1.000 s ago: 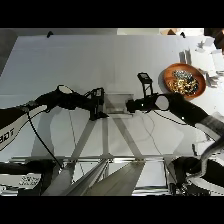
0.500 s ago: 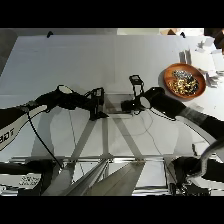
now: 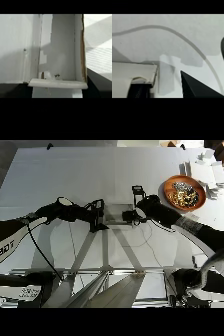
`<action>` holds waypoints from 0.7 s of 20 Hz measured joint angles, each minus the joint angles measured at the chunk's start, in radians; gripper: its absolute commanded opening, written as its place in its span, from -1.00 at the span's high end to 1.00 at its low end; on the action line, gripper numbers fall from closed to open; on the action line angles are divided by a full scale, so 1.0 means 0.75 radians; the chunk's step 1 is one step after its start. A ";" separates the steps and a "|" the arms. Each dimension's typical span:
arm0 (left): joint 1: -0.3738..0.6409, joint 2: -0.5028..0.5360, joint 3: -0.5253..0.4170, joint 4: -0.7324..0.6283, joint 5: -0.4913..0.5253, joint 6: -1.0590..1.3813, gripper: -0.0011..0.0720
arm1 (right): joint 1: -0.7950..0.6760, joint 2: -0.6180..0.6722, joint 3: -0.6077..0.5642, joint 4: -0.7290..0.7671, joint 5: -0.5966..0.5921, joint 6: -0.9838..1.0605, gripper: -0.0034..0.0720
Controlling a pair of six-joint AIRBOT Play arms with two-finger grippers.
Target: Fold the box and place the chain.
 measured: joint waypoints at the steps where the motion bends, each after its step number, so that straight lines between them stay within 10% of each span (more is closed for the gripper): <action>1: 0.000 0.000 0.000 0.001 0.000 0.000 0.21 | 0.001 -0.003 0.002 0.012 -0.011 0.009 -0.20; 3: 0.000 0.000 0.000 0.001 -0.001 0.000 0.21 | 0.005 -0.015 0.005 0.029 -0.036 0.024 -0.08; 7: 0.000 0.000 0.001 0.002 -0.001 0.003 0.21 | 0.023 -0.062 0.007 0.044 -0.058 0.037 0.87; 10: 0.000 0.000 0.001 0.001 -0.003 0.001 0.21 | 0.034 -0.090 0.009 0.042 -0.038 0.047 0.88; 11: 0.001 0.000 0.001 0.001 -0.003 0.001 0.21 | 0.035 -0.095 0.009 0.044 -0.038 0.052 0.82; 14: 0.001 0.001 0.001 0.005 -0.003 0.003 0.21 | 0.039 -0.095 0.008 0.056 -0.070 0.063 -0.45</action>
